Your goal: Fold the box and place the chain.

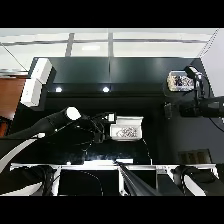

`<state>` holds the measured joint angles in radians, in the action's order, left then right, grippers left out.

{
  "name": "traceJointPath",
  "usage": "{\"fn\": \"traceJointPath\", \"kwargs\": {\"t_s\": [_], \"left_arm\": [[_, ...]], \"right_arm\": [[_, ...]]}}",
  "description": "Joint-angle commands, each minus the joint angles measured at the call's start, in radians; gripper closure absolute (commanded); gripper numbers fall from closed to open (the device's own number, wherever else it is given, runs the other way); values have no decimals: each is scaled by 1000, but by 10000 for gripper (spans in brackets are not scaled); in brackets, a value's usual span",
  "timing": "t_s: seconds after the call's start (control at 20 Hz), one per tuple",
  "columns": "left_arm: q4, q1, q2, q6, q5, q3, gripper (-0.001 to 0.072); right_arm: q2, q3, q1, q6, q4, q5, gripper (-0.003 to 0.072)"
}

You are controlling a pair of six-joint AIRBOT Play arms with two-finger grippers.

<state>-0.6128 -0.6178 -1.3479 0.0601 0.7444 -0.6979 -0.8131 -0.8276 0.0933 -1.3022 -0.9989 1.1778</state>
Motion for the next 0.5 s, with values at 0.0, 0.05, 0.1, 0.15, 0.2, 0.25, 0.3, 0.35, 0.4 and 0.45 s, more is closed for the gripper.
{"fn": "traceJointPath", "kwargs": {"t_s": [0.0, 0.05, 0.1, 0.15, 0.2, 0.25, 0.3, 0.35, 0.4, 0.45], "left_arm": [[-4, 1, 1, 0, -39, -10, 361], [-4, 2, 1, -1, -43, -10, 362], [-8, 3, 1, -1, -50, -10, 362], [-11, 5, 1, -3, -60, -10, 361], [-11, 5, 0, -3, -74, -10, 361], [-11, 5, 0, -3, -90, -10, 361], [-11, 5, -1, -3, -96, -10, 361], [-11, 5, -1, -4, -94, -10, 361], [-11, 5, -1, -5, -88, -10, 361], [-11, 4, -1, -10, -81, -10, 361]], "right_arm": [[-55, -9, 40, 27, 1, -107, -34], [-90, -9, 40, 56, 24, -129, -34], [-132, -9, 40, 110, 64, -151, -34], [-173, -10, 40, 170, 110, -174, -34], [-212, -10, 40, 254, 169, -202, -34], [-241, -10, 40, 327, 222, -234, -34], [-268, -10, 40, 388, 272, -261, -34], [-290, -10, 40, 444, 309, -254, -34], [-306, -10, 47, 497, 319, -228, -34], [-318, -10, 61, 563, 314, -182, -34]]}}
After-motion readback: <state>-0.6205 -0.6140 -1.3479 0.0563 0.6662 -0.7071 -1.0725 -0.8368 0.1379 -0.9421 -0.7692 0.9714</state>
